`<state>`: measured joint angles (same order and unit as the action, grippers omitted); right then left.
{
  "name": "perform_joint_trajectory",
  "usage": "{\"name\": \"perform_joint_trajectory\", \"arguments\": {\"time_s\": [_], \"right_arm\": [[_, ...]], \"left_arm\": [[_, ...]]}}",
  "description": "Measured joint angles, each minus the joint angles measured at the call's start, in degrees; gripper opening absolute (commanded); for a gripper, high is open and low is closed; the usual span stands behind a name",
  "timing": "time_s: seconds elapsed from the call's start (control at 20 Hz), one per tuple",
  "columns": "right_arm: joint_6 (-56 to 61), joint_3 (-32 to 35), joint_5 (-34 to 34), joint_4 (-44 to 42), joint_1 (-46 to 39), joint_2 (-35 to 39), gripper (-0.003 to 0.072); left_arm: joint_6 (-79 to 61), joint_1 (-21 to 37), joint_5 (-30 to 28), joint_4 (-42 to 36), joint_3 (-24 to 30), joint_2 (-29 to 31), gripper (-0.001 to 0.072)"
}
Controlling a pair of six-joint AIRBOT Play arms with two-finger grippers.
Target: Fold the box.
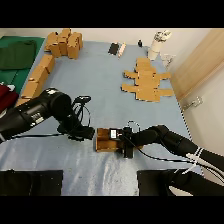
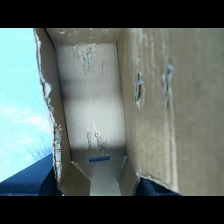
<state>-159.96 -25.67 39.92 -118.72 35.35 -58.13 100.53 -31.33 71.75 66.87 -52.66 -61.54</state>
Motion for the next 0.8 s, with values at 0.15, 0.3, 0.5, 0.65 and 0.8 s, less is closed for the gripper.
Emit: {"name": "perform_joint_trajectory", "arguments": {"time_s": [0.15, 0.3, 0.5, 0.65, 0.8], "right_arm": [[0.0, 0.0, 0.0, 0.0, 0.0, 0.0, 0.0505], [0.0, 0.0, 0.0, 0.0, 0.0, 0.0, 0.0505], [0.0, 0.0, 0.0, 0.0, 0.0, 0.0, 0.0505], [0.0, 0.0, 0.0, 0.0, 0.0, 0.0, 0.0505], [0.0, 0.0, 0.0, 0.0, 0.0, 0.0, 0.0504]], "left_arm": [[-21.9, 7.0, -0.7, -11.8, 5.8, 2.7, 0.0012], [-43.5, 13.6, 1.8, -19.1, 10.0, 3.7, 0.0012], [-67.1, 22.0, -3.4, -25.7, 15.0, 4.1, 0.0014], [-80.8, 24.1, -13.7, -28.8, 19.2, 4.3, 0.0278], [-98.9, 22.6, -21.7, -33.1, 23.5, 4.0, 0.0702]]}}
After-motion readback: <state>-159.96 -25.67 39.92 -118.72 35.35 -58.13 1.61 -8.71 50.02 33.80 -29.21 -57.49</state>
